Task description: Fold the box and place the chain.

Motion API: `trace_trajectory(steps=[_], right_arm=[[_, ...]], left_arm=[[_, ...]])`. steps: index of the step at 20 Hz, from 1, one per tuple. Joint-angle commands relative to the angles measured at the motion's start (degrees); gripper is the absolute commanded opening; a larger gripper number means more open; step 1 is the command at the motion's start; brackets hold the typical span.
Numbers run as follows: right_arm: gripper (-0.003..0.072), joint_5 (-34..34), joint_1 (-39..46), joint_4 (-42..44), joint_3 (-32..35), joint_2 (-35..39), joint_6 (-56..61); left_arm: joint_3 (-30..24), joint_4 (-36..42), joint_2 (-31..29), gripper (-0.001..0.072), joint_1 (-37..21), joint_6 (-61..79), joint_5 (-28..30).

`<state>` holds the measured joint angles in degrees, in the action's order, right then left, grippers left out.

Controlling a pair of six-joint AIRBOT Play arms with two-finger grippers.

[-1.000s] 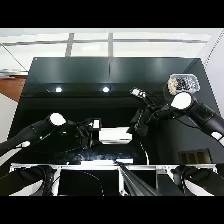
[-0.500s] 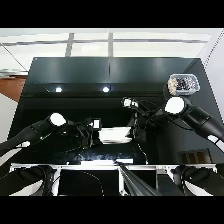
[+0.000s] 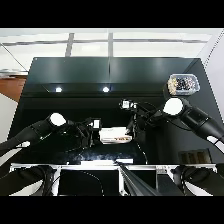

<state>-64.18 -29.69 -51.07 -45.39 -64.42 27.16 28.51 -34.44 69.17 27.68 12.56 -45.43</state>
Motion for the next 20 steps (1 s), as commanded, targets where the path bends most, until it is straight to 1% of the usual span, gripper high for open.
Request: trace_trajectory(steps=[1,5,17,20], right_arm=[[0.0259,0.39,-0.98,-0.15,0.0,-0.04,0.02],[0.0259,1.68,-1.53,-1.27,0.11,-0.09,1.2],[0.0259,2.05,-1.57,-1.53,0.13,-0.15,1.36],[0.0259,2.23,-2.78,-1.75,0.24,-0.17,1.36]], left_arm=[[-0.02,-0.02,0.04,0.0462,0.02,0.04,0.0],[-0.02,-0.02,0.04,0.0463,0.02,0.04,0.0],[-0.02,-0.02,0.04,0.0463,0.02,0.04,0.0],[-0.02,-0.02,0.04,0.0463,0.02,0.04,0.0]])
